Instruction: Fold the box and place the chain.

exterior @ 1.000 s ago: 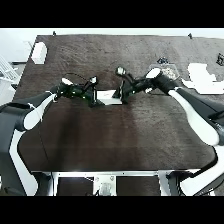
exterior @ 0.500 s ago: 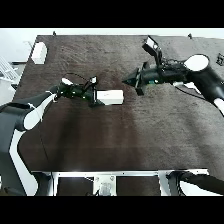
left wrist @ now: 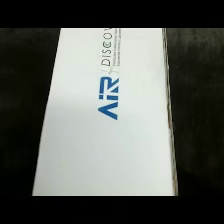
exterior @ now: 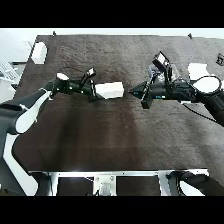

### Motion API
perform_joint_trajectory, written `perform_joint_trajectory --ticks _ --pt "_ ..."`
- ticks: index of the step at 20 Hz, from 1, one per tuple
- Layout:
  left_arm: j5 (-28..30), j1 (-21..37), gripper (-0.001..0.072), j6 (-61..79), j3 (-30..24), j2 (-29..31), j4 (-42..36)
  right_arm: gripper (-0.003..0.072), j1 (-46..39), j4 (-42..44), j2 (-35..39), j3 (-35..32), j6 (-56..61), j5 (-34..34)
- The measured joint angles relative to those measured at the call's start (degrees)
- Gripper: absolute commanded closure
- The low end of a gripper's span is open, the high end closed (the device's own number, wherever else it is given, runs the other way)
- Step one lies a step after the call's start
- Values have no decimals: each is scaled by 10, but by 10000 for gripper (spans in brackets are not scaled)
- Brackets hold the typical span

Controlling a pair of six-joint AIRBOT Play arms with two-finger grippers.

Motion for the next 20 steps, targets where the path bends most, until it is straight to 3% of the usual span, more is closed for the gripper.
perform_joint_trajectory --ticks 5,9,15,20 --pt "75 45 694 -79 0 115 7 675 0 1 3 -7 15 -14" --pt "139 115 694 -181 0 184 62 675 0 1 4 -8 25 -17" --pt "207 232 693 -283 -47 213 127 676 0 2 4 -9 31 -19" --pt "330 288 691 -316 -136 214 140 675 0 2 4 -21 36 -20"
